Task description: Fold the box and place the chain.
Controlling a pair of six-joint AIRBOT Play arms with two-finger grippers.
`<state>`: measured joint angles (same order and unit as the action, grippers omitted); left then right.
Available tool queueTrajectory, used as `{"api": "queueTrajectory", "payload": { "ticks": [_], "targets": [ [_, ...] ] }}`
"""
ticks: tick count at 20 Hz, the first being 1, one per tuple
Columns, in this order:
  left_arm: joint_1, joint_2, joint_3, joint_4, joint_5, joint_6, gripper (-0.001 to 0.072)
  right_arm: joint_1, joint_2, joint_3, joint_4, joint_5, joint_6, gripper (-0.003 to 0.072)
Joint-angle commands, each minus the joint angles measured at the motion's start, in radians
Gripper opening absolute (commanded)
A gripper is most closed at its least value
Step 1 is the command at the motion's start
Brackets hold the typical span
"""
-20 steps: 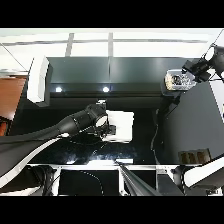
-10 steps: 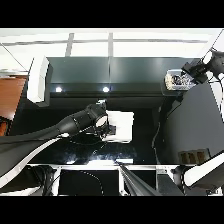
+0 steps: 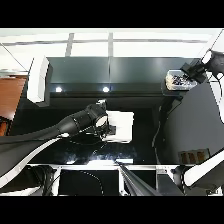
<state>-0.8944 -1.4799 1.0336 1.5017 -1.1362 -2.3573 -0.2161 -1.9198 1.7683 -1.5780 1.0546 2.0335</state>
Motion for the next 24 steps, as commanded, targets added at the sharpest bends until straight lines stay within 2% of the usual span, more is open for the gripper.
{"api": "queueTrajectory", "payload": {
  "ticks": [1, 5, 10, 13, 15, 18, 21, 23, 24],
  "targets": [
    [0.000, 0.000, 0.000, 0.000, 0.001, 0.000, 0.0028, -0.002, 0.032, 0.058, 0.004, 0.053, -0.082, 0.0041],
    [0.000, 0.000, 0.000, 0.000, 0.001, 0.000, 0.0028, -0.002, 0.121, 0.103, 0.014, 0.100, -0.222, 0.0040],
    [0.000, 0.000, 0.000, 0.000, 0.000, 0.000, 0.0029, 0.009, 0.329, 0.103, 0.016, 0.141, -0.412, 0.0040],
    [0.000, 0.000, 0.000, 0.000, -0.002, 0.000, 0.0028, 0.010, 0.449, 0.103, 0.045, 0.119, -0.424, 0.0040],
    [0.000, 0.000, 0.000, 0.000, 0.001, 0.000, 0.0028, 0.010, 0.515, 0.103, 0.059, 0.145, -0.427, 0.0040],
    [0.000, 0.000, 0.000, 0.000, 0.001, 0.000, 0.0028, 0.013, 0.607, 0.103, 0.134, 0.276, -0.435, 0.0040],
    [0.000, 0.000, 0.000, 0.000, 0.001, 0.000, 0.0028, 0.015, 0.684, 0.096, 0.300, 0.489, -0.484, 0.0040],
    [0.000, 0.000, 0.000, 0.000, 0.002, 0.000, 0.0028, 0.028, 0.748, 0.050, 0.454, 0.572, -0.553, 0.0040],
    [0.000, 0.000, 0.000, 0.000, 0.002, 0.000, 0.0028, 0.050, 0.777, 0.030, 0.465, 0.623, -0.557, 0.0040]
  ]
}}
